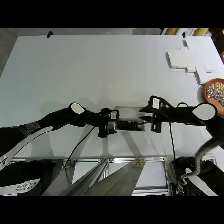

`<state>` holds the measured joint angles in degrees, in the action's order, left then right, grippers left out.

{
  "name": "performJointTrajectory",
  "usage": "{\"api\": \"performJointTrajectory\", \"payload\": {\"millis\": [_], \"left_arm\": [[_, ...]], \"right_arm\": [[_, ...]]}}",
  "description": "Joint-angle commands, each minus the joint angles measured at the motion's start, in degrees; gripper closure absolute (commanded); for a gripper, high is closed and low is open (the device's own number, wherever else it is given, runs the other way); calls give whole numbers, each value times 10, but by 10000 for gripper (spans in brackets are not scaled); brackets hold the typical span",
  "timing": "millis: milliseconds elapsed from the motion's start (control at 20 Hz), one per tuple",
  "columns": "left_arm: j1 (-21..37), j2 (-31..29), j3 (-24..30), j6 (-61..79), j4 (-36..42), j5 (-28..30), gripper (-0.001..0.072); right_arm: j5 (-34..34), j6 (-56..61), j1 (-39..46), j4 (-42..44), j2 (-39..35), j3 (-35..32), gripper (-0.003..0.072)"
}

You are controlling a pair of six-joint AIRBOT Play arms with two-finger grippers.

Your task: Fold the box and place the chain.

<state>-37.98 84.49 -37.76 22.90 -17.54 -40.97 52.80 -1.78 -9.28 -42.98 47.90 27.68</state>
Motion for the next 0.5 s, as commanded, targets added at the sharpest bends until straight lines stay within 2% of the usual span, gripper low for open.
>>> {"api": "performJointTrajectory", "payload": {"millis": [0,200,250,350,450], "left_arm": [[0,0,0,0,0,0,617],[0,0,0,0,0,0,617],[0,0,0,0,0,0,617],[0,0,0,0,0,0,617],[0,0,0,0,0,0,617]], "right_arm": [[18,1,73,-96,-7,-12,465],[17,-8,80,-98,41,-40,457],[17,-30,80,-97,54,-48,442],[3,-80,73,-88,67,-56,351],[-8,-93,56,-78,71,-56,350]]}}
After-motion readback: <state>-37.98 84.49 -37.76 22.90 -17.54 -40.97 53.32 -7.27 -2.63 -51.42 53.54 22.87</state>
